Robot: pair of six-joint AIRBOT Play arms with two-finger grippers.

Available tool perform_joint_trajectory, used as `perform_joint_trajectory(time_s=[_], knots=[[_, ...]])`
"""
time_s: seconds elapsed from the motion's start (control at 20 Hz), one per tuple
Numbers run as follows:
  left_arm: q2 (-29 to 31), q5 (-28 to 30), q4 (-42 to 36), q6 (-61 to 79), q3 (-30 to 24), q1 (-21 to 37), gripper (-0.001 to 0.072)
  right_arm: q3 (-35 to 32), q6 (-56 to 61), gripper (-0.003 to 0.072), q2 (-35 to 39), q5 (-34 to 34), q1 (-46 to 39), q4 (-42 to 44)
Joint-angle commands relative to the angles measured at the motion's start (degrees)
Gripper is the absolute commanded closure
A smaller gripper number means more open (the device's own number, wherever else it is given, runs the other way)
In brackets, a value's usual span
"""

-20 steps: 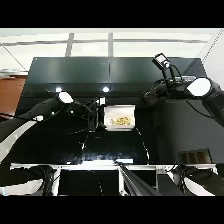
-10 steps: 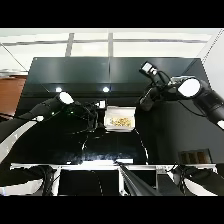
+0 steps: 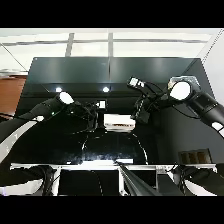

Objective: Fold the box and place the chain.

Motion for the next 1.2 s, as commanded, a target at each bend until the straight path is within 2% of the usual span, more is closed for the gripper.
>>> perform_joint_trajectory(time_s=[0.0, 0.45, 0.5, 0.55, 1.05, 1.1, 1.15], knots=[[0.0, -0.2, 0.0, 0.0, 0.0, 0.0, 0.0219, 0.1, 0.0, -0.0013, 0.1, 2.9, 0.3, 0.3], [0.0, -0.2, 0.0, 0.0, 0.0, 0.0, 0.0218, -0.5, -6.2, -0.0001, -0.6, 2.6, 0.7, 2.3], [0.0, -0.2, 0.0, 0.0, 0.0, 0.0, 0.0219, -0.7, -6.3, 0.0121, -0.7, 2.5, 1.0, 2.3], [0.0, -0.2, 0.0, 0.0, 0.0, 0.0, 0.0219, -0.8, -6.2, 0.0151, -0.8, 2.5, 1.1, 2.3], [0.0, -0.2, 0.0, 0.0, 0.0, 0.0, 0.0218, -0.9, -6.2, 0.0152, -3.3, 2.3, 2.0, 2.3], [0.0, -0.2, 0.0, 0.0, 0.0, 0.0, 0.0219, -0.9, -6.2, 0.0194, -3.5, 2.3, 2.4, 2.3], [0.0, -0.2, 0.0, 0.0, 0.0, 0.0, 0.0219, -0.9, -6.2, 0.0292, -3.6, 2.1, 2.7, 2.0]])
